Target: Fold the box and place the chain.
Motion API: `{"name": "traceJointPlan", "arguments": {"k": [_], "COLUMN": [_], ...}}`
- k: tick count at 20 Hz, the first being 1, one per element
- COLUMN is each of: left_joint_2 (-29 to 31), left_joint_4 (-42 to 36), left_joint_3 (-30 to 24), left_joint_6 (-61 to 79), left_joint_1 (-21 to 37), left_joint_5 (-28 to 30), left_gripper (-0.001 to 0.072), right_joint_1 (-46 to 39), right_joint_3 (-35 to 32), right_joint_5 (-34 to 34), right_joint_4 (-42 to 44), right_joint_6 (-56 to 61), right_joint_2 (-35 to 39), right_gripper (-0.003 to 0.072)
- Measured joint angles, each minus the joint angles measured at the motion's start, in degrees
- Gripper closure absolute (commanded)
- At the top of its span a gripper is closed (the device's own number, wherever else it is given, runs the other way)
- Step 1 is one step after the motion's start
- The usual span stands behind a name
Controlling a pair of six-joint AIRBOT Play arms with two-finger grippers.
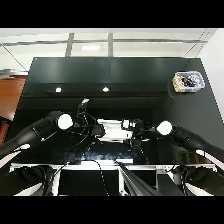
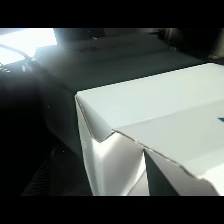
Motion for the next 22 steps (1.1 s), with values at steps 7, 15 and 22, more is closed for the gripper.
{"name": "traceJointPlan", "arguments": {"k": [7,15,22], "left_joint_2": [-0.04,-0.66,-8.52], "left_joint_4": [3.74,12.81,22.69], "left_joint_3": [1.11,4.59,11.26], "left_joint_6": [-2.99,-13.79,-23.47], "left_joint_1": [-0.92,-6.71,-12.61], "left_joint_5": [0.00,-0.07,-8.02], "left_gripper": [0.0094,0.0095,0.0097], "right_joint_1": [0.00,0.00,0.00], "right_joint_3": [0.00,0.00,0.00], "right_joint_5": [-0.04,-0.13,-0.07], "right_joint_4": [-0.02,-0.02,-0.24], "right_joint_6": [0.00,-0.02,-0.07], "right_joint_2": [0.00,0.00,0.00], "right_gripper": [0.0269,0.0269,0.0269]}}
